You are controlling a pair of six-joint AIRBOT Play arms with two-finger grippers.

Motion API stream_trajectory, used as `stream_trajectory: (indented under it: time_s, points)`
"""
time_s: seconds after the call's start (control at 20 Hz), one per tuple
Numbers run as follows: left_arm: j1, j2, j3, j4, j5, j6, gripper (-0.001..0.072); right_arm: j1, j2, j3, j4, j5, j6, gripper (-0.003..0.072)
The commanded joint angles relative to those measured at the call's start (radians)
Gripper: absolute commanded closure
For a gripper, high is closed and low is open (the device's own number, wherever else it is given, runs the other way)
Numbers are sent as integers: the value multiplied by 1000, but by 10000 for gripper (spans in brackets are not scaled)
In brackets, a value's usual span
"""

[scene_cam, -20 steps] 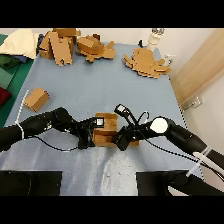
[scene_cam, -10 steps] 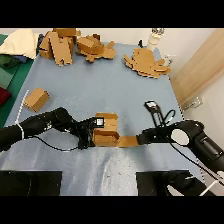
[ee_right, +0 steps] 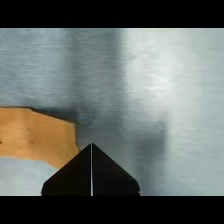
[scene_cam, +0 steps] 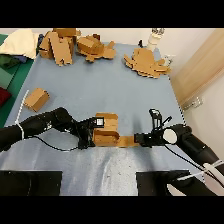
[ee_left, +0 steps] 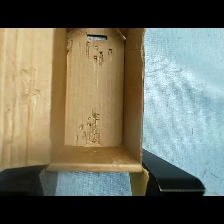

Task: Fold the box.

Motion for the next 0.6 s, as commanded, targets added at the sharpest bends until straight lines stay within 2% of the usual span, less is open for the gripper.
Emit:
stream_trajectory:
  time_s: [0.0,0.15,0.35,0.55]
  points:
    - [1,0,1,0,0,0,194,-5,-76,-38,253,-168,-109,681]
    - [1,0,1,0,0,0,193,-4,-98,-38,390,-193,-223,681]
    - [1,0,1,0,0,0,193,-4,-97,-38,470,-195,-282,681]
    - [1,0,1,0,0,0,193,-4,-80,-36,658,-195,-414,680]
